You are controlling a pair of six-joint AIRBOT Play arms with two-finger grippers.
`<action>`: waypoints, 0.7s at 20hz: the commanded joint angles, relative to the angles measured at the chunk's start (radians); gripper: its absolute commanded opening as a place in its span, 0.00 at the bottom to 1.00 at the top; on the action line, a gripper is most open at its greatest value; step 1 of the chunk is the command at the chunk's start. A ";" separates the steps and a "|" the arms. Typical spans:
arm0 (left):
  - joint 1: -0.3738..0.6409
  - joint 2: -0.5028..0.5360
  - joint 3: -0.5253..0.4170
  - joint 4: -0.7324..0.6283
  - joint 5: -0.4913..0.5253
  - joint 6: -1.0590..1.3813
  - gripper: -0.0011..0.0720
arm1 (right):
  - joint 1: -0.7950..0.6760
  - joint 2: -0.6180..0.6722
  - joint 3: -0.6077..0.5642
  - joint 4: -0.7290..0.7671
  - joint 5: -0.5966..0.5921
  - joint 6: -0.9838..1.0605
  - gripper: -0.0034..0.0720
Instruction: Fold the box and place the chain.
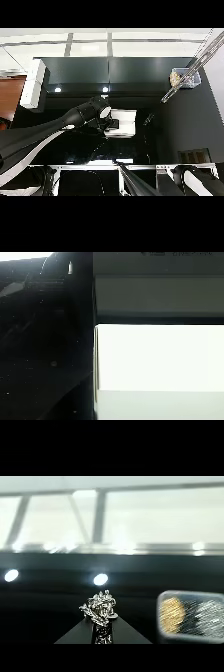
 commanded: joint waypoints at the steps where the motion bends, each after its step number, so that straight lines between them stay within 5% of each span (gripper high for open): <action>1: 0.001 0.000 0.001 0.000 0.001 0.000 0.05 | 0.010 0.017 -0.002 0.188 0.215 -0.038 0.06; 5: 0.001 0.000 0.001 0.004 0.003 0.000 0.05 | 0.082 0.018 -0.002 0.240 0.331 -0.054 0.06; 14: 0.000 0.000 0.001 0.004 0.002 0.000 0.05 | 0.365 0.015 -0.031 0.314 0.272 -0.052 0.06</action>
